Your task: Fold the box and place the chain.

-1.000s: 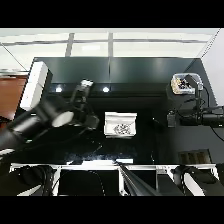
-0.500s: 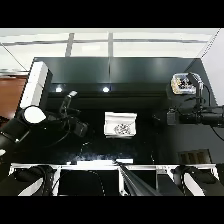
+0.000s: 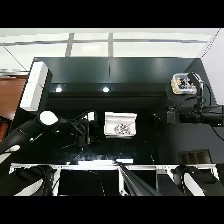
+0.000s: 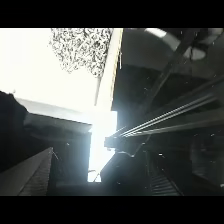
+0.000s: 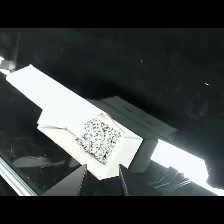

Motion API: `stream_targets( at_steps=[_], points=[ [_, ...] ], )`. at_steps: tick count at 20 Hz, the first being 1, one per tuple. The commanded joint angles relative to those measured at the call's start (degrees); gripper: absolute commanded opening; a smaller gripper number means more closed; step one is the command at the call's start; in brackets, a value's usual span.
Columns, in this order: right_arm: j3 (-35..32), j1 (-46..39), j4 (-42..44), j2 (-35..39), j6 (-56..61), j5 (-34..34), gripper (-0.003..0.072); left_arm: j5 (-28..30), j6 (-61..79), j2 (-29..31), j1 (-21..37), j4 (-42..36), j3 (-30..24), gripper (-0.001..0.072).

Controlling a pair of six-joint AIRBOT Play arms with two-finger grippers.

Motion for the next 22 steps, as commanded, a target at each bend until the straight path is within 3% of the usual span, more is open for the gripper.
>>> stream_targets(
  at_steps=[1,8,22],
  points=[
    [0.02,0.07,-0.04,0.02,0.17,-0.28,0.0252,-0.31,11.76,-4.94,0.79,-5.11,1.84,0.0707],
    [0.02,0.07,-0.04,0.02,0.17,-0.11,0.0252,-0.46,11.85,-12.11,0.85,-9.29,3.91,0.0707],
    [0.02,0.07,-0.07,0.02,0.17,-0.09,0.0252,3.06,9.07,-14.43,0.74,-8.26,6.49,0.0706]
  ],
)
